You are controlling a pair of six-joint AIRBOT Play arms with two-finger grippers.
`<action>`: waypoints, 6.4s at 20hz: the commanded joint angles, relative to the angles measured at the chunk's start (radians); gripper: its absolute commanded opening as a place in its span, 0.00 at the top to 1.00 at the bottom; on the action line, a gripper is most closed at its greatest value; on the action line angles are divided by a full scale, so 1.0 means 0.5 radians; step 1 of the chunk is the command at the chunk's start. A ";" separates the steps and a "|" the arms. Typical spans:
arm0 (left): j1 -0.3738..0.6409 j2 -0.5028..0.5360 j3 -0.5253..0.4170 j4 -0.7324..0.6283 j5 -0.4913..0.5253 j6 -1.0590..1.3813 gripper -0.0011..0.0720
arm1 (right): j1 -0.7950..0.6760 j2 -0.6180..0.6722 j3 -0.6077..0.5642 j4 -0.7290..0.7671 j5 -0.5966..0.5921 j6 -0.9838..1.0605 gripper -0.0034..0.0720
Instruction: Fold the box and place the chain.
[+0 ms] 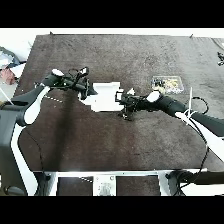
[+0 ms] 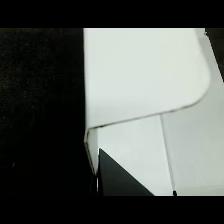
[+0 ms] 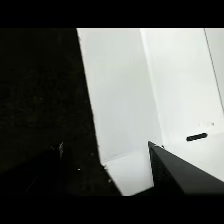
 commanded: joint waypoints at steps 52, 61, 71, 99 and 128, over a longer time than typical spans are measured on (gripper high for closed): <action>-0.001 -0.001 -0.001 -0.006 0.000 0.000 0.97 | -0.294 -0.399 0.750 0.109 0.376 -0.233 0.16; -0.001 -0.001 -0.001 -0.007 0.000 0.000 0.97 | -0.298 -0.568 0.971 0.110 0.499 -0.246 0.16; -0.001 -0.001 -0.001 -0.007 0.000 0.000 0.97 | -0.298 -0.716 1.071 0.166 0.786 -0.224 0.16; -0.001 -0.001 -0.001 -0.007 0.000 0.000 0.97 | -0.305 -0.950 1.186 0.274 0.978 -0.224 0.23; -0.001 -0.001 -0.001 -0.007 0.000 0.000 0.97 | -0.306 -0.964 1.185 0.230 0.887 -0.246 0.44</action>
